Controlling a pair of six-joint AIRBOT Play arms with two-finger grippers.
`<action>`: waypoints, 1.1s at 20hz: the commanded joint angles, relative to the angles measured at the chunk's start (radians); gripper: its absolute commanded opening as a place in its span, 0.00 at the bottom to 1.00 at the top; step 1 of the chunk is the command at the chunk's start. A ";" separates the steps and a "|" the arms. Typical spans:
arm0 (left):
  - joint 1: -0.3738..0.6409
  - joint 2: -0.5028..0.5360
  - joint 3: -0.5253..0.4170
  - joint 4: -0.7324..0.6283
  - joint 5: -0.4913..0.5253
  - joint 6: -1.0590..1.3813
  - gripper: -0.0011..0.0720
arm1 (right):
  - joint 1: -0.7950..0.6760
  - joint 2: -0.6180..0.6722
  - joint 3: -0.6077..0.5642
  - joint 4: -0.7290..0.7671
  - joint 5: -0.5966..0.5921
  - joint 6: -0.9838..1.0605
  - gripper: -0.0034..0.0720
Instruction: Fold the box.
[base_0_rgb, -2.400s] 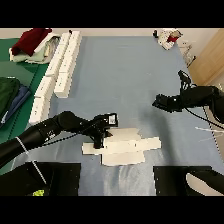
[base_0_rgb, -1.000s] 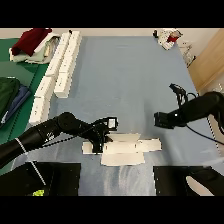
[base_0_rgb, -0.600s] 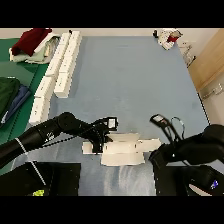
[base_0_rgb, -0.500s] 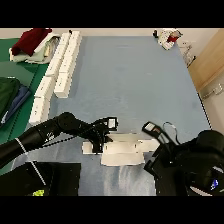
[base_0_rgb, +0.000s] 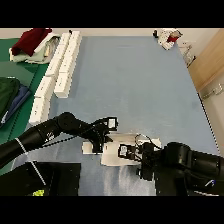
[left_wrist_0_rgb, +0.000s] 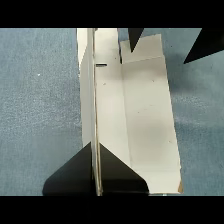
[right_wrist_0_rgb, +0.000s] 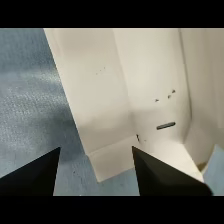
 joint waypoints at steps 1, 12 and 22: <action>0.000 0.000 0.001 0.000 0.000 0.000 0.03 | 0.021 -0.053 -0.001 -0.082 0.086 0.072 0.91; 0.000 0.000 0.001 0.000 0.000 0.000 0.03 | 0.176 0.012 0.010 -0.381 0.011 0.492 0.91; 0.000 0.000 0.001 0.000 0.000 0.000 0.03 | 0.175 0.014 0.027 -0.502 -0.056 0.546 1.00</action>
